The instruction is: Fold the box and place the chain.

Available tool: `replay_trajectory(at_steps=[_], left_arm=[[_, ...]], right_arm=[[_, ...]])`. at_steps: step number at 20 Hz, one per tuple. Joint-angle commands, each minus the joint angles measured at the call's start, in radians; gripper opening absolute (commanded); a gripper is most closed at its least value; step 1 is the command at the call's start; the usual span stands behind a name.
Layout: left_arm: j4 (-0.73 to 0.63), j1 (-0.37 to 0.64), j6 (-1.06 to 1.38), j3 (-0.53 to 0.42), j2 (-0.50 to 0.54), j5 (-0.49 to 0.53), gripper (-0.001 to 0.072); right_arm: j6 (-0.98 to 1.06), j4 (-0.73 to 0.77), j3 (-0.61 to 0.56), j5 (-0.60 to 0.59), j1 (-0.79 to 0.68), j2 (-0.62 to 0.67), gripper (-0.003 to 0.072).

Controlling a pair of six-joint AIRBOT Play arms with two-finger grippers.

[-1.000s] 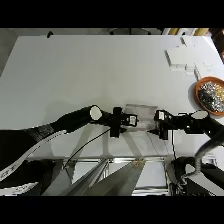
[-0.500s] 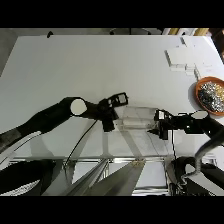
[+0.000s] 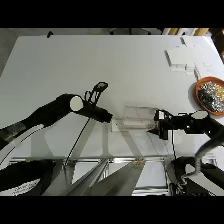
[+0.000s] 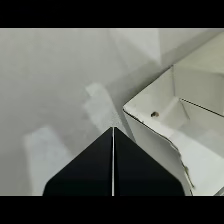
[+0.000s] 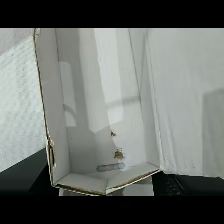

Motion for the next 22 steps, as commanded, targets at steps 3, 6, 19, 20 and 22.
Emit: replay_trajectory(at_steps=[3,6,19,20,22], left_arm=[[-0.135,-0.036,-0.08,-0.002,-0.103,0.013,0.0007],[-0.266,-0.057,0.017,-0.001,-0.101,0.012,0.0006],[-0.276,-0.099,0.02,0.004,0.021,0.05,0.0157],[-0.277,-0.105,0.02,0.005,0.021,0.055,0.0162],[-0.277,-0.105,0.019,0.011,0.021,0.058,0.0281]], right_arm=[[0.0,0.0,0.0,0.0,0.0,0.0,0.0458],[0.0,0.0,0.0,0.0,0.0,0.0,0.0458],[0.0,0.0,0.0,0.0,0.0,0.0,0.0458],[0.0,0.0,0.0,0.0,0.0,0.0,0.0458],[0.0,0.0,0.0,0.0,0.0,0.0,0.0458]])
